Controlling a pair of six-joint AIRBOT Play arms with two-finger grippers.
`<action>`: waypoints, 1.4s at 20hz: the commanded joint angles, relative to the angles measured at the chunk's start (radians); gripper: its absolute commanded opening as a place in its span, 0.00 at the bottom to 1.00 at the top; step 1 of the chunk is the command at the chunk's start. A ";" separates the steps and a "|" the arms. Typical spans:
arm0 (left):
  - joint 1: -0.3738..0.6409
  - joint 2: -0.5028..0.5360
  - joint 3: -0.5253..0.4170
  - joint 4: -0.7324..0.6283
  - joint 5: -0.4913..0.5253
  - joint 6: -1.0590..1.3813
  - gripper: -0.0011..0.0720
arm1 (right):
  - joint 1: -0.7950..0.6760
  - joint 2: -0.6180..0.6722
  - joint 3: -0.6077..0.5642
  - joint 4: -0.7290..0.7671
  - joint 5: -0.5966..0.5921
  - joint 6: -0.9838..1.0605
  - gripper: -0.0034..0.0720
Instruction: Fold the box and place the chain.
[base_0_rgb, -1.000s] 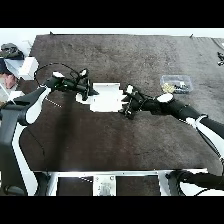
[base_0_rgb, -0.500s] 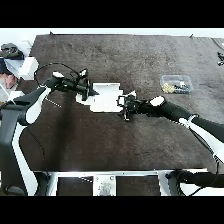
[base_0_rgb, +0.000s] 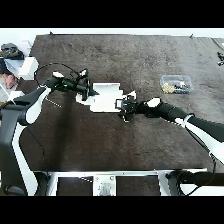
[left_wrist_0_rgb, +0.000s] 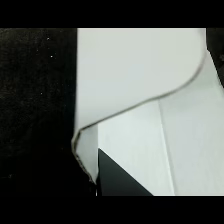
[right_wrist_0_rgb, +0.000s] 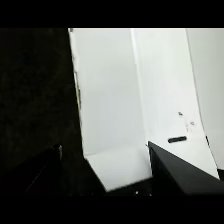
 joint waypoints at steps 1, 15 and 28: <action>0.001 0.000 0.001 0.000 0.000 0.000 0.03 | 0.011 -0.028 0.026 0.056 -0.035 -0.002 0.84; 0.001 0.000 0.001 0.000 0.000 0.000 0.03 | -0.066 -0.044 0.206 0.024 0.034 0.040 0.84; 0.001 0.000 0.001 0.000 0.000 0.000 0.03 | -0.132 -0.122 0.289 -0.083 0.138 0.164 0.84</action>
